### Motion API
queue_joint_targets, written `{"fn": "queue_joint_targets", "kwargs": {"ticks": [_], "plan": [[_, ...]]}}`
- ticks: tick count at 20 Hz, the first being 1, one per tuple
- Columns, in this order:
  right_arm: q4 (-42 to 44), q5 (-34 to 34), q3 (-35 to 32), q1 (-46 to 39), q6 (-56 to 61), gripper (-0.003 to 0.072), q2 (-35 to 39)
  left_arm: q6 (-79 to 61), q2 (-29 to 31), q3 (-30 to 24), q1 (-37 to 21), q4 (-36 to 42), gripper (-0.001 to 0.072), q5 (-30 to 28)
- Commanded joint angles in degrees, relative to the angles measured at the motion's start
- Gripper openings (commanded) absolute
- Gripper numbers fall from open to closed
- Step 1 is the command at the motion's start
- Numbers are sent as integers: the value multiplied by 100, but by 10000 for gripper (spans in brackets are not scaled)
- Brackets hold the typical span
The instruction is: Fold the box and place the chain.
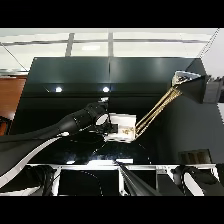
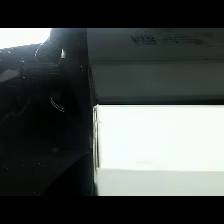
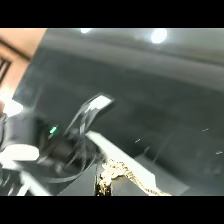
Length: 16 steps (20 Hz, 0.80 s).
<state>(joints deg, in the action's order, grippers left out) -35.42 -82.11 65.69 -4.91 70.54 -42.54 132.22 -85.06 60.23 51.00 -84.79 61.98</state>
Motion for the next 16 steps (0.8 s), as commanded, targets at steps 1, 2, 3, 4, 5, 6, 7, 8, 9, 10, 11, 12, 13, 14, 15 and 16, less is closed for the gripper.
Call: {"fn": "queue_joint_targets", "kwargs": {"ticks": [1,2,3,4,5,6,7,8,9,10,11,12,13,14,15,16], "plan": [[111,-70,-269,566,-46,10,11,0,0,0,-2,0,31,4],[114,-4,-350,785,-35,10,11,0,0,0,-2,0,31,4],[111,61,-393,970,-28,10,9,0,0,0,-2,-2,31,7],[109,131,-400,1143,-28,10,7,0,0,0,-2,-2,31,4],[114,203,-400,1263,-26,10,7,0,0,0,-2,0,32,4],[129,306,-400,1353,13,9,7,0,0,0,-2,-2,31,2],[216,435,-400,1412,59,10,7,0,0,0,-2,-2,31,2],[411,529,-398,1432,55,10,7,0,0,0,-2,-2,31,2],[636,612,-389,1429,52,10,7,0,0,0,-2,-2,31,4],[752,656,-343,1429,50,10,7,0,0,0,-2,-2,31,4],[782,680,-258,1432,50,9,7,0,0,0,-2,-2,31,4],[780,680,-151,1432,50,10,4,0,0,0,-2,-2,31,4],[780,708,-13,1432,52,10,4,0,0,0,-2,-2,31,4],[793,761,125,1432,55,9,7,0,0,0,-2,0,31,4],[881,826,264,1432,55,10,4,0,0,0,-2,-2,31,4],[1056,925,376,1432,55,10,4,0,0,0,-2,-2,31,4]]}}
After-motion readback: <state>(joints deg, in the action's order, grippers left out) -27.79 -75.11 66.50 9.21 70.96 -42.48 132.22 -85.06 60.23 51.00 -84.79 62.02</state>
